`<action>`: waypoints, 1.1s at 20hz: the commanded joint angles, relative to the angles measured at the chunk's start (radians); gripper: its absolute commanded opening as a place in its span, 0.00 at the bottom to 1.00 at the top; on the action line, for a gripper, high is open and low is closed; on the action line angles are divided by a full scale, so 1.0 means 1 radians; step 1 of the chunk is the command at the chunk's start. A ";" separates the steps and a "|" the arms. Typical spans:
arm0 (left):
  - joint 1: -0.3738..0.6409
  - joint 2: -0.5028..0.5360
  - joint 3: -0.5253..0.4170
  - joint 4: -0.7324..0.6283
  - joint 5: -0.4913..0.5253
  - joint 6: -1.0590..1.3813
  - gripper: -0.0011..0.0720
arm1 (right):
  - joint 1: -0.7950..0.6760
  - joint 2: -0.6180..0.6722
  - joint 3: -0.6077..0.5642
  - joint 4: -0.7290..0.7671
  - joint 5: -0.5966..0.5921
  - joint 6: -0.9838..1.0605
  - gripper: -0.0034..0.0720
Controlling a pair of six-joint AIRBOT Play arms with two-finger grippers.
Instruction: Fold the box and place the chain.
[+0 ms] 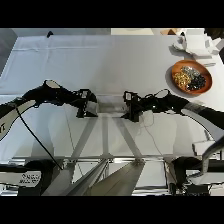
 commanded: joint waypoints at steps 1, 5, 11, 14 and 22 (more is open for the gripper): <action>-0.031 -0.022 0.001 -0.043 0.031 -0.037 0.97 | 0.000 0.000 0.000 0.000 0.000 -0.001 0.57; -0.069 -0.031 0.003 -0.042 0.127 -0.109 0.97 | 0.000 0.000 0.001 0.000 0.000 -0.001 0.57; -0.089 -0.030 0.002 0.002 0.145 -0.207 0.97 | 0.000 0.000 0.000 0.000 0.000 0.000 0.57; -0.090 -0.029 0.002 0.036 0.172 -0.225 0.97 | 0.000 0.000 0.000 0.000 0.000 0.000 0.57; -0.089 0.016 -0.042 0.042 0.219 -0.217 0.97 | 0.000 0.000 0.000 0.000 0.000 -0.001 0.57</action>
